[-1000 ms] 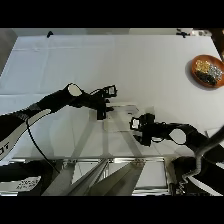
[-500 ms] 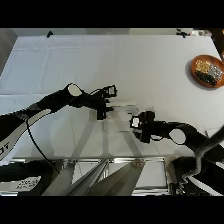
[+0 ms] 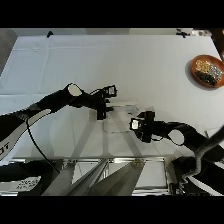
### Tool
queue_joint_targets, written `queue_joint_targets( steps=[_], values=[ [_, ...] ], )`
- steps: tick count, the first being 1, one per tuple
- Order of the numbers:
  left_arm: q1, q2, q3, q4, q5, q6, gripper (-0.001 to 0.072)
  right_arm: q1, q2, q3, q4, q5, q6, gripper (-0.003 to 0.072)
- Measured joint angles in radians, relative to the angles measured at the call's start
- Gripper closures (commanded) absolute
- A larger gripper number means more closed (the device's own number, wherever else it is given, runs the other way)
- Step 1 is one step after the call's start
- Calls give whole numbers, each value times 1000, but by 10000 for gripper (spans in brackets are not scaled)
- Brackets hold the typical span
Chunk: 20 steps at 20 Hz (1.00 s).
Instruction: Fold the box and place the chain.
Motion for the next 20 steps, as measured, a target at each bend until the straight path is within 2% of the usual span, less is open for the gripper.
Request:
queue_joint_targets(
  steps=[8, 17, 20],
  values=[
    [0, 0, 0, 0, 0, 0, 696, 19, 6, -3, -15, -28, -1, -2],
    [0, 0, 0, 0, 0, 0, 696, 68, 44, -12, -36, 33, -5, 18],
    [0, 0, 0, 0, 0, 0, 696, 70, 48, -32, -40, 17, 0, 18]
  ],
)
